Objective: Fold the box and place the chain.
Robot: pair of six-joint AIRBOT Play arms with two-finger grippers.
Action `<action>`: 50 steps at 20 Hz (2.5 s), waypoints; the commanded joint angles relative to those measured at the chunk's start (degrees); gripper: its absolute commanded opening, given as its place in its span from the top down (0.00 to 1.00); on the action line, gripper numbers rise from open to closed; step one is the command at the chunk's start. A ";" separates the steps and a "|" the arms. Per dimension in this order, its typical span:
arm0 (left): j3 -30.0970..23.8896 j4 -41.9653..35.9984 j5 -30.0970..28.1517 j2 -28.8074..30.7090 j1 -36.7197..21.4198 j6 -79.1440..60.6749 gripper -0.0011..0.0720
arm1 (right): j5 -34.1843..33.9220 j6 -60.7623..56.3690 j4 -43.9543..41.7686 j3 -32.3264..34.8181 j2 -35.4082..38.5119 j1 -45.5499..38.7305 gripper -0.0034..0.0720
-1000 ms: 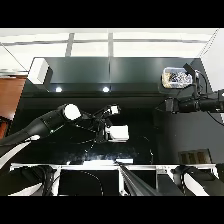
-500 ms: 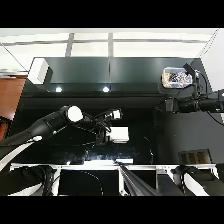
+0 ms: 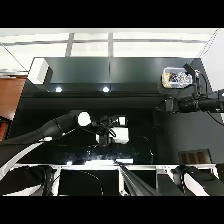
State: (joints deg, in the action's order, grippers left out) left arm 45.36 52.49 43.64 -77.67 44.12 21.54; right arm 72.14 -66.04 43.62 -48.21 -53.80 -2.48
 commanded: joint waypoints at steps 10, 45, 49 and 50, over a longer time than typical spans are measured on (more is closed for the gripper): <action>1.20 22.27 21.55 15.82 -49.31 36.92 0.57 | -1.92 0.00 0.00 0.02 0.04 -0.02 0.93; 34.21 23.19 38.84 1.53 -64.94 57.00 0.95 | -1.42 -5.27 7.85 0.02 2.29 -4.63 0.94; 12.98 20.26 19.50 21.94 -55.93 57.22 0.95 | -14.36 -15.69 26.88 6.16 11.50 -4.07 0.94; 6.12 20.37 13.94 26.97 -52.00 57.16 0.95 | -18.23 -15.56 27.10 9.16 12.83 -4.07 0.94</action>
State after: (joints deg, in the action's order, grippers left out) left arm 65.19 74.26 69.60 -63.35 -14.63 77.91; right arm 63.48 -77.08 61.41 -43.94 -45.60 -6.35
